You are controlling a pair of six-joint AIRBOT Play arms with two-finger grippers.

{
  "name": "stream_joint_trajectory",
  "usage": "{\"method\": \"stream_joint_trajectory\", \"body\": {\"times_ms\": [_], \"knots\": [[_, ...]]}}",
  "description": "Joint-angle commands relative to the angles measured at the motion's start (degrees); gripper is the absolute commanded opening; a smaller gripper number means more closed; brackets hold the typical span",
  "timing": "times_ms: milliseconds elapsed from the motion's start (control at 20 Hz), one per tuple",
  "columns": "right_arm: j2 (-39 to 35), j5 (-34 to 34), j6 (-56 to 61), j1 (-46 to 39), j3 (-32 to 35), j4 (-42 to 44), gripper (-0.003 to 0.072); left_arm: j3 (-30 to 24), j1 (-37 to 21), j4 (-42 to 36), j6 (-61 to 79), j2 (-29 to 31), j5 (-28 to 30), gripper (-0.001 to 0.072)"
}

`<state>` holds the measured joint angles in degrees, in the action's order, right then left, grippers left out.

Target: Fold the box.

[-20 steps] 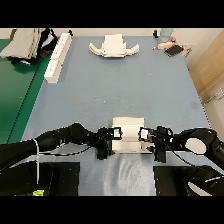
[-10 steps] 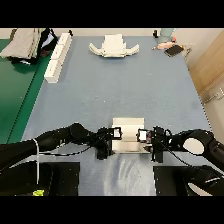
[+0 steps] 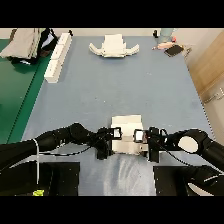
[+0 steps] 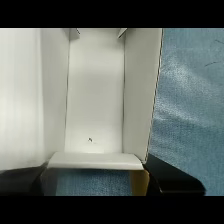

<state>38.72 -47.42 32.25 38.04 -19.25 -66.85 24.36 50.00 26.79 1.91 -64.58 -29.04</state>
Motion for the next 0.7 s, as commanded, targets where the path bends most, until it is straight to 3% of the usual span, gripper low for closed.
{"method": "stream_joint_trajectory", "body": {"times_ms": [0,350,400,450,550,650], "knots": [[0.26,1.42,-0.44,0.07,0.04,0.61,0.0658,0.0,0.02,-0.02,0.0,0.0,0.02,0.0522],[0.22,0.31,-0.42,0.04,0.02,-0.35,0.0641,0.0,0.02,0.0,0.0,0.0,0.02,0.0522],[0.15,-0.85,-0.39,0.07,0.02,-0.87,0.0518,0.0,0.02,-0.02,0.0,0.0,0.02,0.0522],[0.11,-2.43,0.02,0.07,-0.04,-2.19,0.0261,0.0,0.02,0.0,0.0,0.0,0.02,0.0522],[0.13,-4.55,8.55,0.04,-0.68,-6.4,0.0026,0.0,0.02,-0.02,0.0,0.0,0.02,0.0522],[0.11,-6.16,20.02,0.02,-1.88,-12.68,0.0002,0.0,0.02,0.0,0.0,0.0,0.02,0.0522]]}}
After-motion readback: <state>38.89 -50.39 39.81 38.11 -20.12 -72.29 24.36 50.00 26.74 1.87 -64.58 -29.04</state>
